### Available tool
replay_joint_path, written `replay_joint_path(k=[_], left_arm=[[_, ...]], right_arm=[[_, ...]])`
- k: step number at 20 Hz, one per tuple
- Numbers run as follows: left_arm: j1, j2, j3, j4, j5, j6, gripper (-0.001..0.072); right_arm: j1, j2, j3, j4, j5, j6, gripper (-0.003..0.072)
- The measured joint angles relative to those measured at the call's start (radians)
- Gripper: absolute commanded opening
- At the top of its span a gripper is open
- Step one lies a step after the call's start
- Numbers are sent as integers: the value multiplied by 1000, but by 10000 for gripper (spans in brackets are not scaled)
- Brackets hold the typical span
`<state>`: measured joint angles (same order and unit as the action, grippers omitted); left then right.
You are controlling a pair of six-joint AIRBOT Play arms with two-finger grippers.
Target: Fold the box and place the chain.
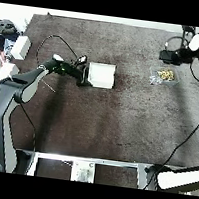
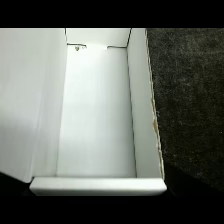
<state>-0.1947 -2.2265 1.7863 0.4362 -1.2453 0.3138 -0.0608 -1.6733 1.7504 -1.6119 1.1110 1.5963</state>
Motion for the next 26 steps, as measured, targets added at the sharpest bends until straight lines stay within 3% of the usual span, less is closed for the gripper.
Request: replay_joint_path(k=[10, 19, 20, 21, 26], left_arm=[[0, 0, 0, 0, 0, 0, 444], [0, 0, 0, 0, 0, 0, 444], [0, 0, 0, 0, 0, 0, 443], [0, 0, 0, 0, 0, 0, 444], [0, 0, 0, 0, 0, 0, 444]], right_arm=[[-97, -202, -13, 156, -66, -100, 211], [-84, -255, -13, 180, -80, -134, 210], [-84, -261, -13, 180, -80, -137, 198], [-84, -267, -13, 176, -79, -139, 10], [-82, -274, -6, 162, -59, -138, 12]])
